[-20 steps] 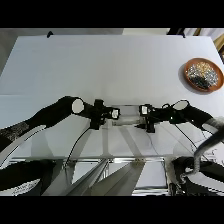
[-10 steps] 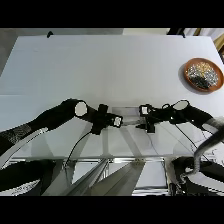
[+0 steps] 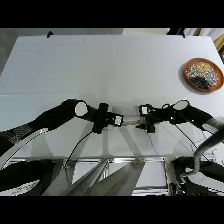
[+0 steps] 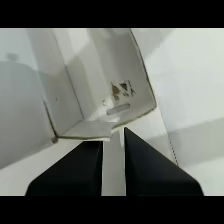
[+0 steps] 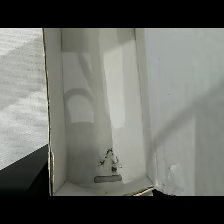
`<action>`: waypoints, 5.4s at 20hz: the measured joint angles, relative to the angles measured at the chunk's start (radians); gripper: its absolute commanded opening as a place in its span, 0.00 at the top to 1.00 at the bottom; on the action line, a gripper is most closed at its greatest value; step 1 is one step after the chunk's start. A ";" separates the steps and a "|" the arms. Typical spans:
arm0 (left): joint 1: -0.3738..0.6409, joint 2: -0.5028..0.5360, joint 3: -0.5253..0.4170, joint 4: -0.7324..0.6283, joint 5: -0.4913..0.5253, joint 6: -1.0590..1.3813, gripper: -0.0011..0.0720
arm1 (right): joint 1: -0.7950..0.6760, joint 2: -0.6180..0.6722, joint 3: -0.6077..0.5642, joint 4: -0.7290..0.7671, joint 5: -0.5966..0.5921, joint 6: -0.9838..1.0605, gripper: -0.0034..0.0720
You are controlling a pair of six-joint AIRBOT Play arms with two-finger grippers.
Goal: Fold the box and place the chain.
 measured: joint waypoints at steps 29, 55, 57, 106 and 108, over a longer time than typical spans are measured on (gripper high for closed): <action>0.016 0.111 0.000 0.016 -0.082 -0.349 0.98 | 0.000 0.000 0.000 -0.001 -0.002 -0.002 0.42; 0.233 0.024 -0.141 -0.237 -0.135 -1.192 0.98 | 0.000 0.000 0.000 0.000 -0.002 0.000 0.42; 0.230 0.021 -0.141 -0.249 -0.128 -1.189 0.97 | 0.000 0.000 0.000 0.000 -0.002 0.000 0.42; 0.038 -0.021 0.131 0.000 -0.165 -1.654 0.38 | 0.001 0.000 0.000 0.000 -0.002 0.000 0.42; 0.013 -0.042 0.172 0.076 -0.200 -1.741 0.38 | 0.001 0.000 0.000 0.000 -0.002 0.000 0.42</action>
